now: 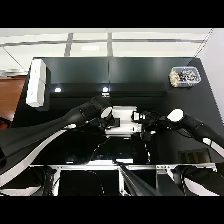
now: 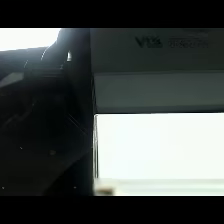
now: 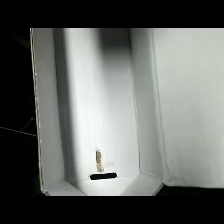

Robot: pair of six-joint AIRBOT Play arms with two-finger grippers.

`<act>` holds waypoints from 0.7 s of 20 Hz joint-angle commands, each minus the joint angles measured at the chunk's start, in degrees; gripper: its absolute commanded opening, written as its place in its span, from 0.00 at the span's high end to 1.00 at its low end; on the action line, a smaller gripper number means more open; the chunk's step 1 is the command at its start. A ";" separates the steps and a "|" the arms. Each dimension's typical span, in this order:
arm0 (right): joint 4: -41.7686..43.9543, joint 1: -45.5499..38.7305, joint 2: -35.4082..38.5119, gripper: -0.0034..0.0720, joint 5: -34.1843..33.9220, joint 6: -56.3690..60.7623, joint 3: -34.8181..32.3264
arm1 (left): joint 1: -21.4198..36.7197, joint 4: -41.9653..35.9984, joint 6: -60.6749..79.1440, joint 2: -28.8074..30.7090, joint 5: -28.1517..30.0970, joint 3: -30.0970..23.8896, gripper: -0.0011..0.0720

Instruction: Fold the box and place the chain.

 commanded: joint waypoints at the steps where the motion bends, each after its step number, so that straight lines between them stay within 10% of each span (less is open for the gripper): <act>1: -4.94 0.00 4.37 0.14 -0.09 3.02 0.33 | 1.22 -0.02 1.44 0.00 -0.50 0.07 0.95; 9: -5.01 0.04 4.92 0.15 -0.55 2.29 0.33 | 1.66 -0.09 1.42 0.00 0.24 0.07 0.95; 12: -4.94 0.70 4.81 0.70 -0.57 2.36 0.33 | 1.66 -0.13 1.42 0.00 0.13 0.07 0.95; 14: -4.83 1.51 4.76 0.78 -0.26 2.38 0.33 | 1.66 -0.20 1.42 0.00 0.11 0.07 0.95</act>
